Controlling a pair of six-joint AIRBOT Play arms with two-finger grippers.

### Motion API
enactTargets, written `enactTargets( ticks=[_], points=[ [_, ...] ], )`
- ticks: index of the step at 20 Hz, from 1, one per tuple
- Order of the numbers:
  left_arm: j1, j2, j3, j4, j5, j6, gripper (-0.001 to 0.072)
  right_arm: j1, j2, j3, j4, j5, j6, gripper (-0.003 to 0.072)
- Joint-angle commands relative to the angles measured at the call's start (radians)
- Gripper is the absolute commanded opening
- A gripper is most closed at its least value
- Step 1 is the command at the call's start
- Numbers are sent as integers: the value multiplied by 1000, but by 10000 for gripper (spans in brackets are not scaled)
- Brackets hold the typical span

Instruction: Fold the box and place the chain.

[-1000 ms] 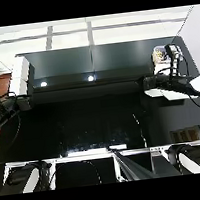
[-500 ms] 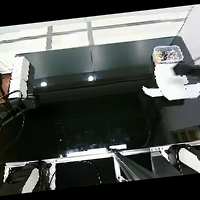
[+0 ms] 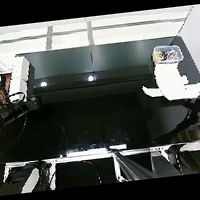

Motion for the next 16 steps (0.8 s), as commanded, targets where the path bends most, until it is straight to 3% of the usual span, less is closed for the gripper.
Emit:
enactTargets(
  ticks=[1, 6, 8, 10, 11, 12, 14, 16],
  points=[
    [0, -1, 0, -30, -7, 0, 705, 40, -164, 143, -8, 182, -83, 708],
    [0, -1, 0, -36, 0, 0, 705, 158, -240, 235, 2, 184, -185, 706],
    [0, -2, 0, -36, 2, 0, 705, 203, -239, 249, -14, 183, -224, 453],
    [0, -3, 0, -36, 0, 0, 705, 238, -230, 271, -39, 209, -252, 139],
    [0, -3, 0, -36, -2, 0, 705, 251, -216, 275, -40, 229, -270, 54],
    [0, -3, 0, -36, -2, 0, 705, 265, -194, 275, -41, 245, -271, 19],
    [0, -3, 0, -35, 0, 0, 705, 286, -134, 260, -18, 265, -268, 19],
    [0, -3, 0, -37, -1, 0, 705, 302, -36, 177, 59, 231, -269, 19]
  ],
)
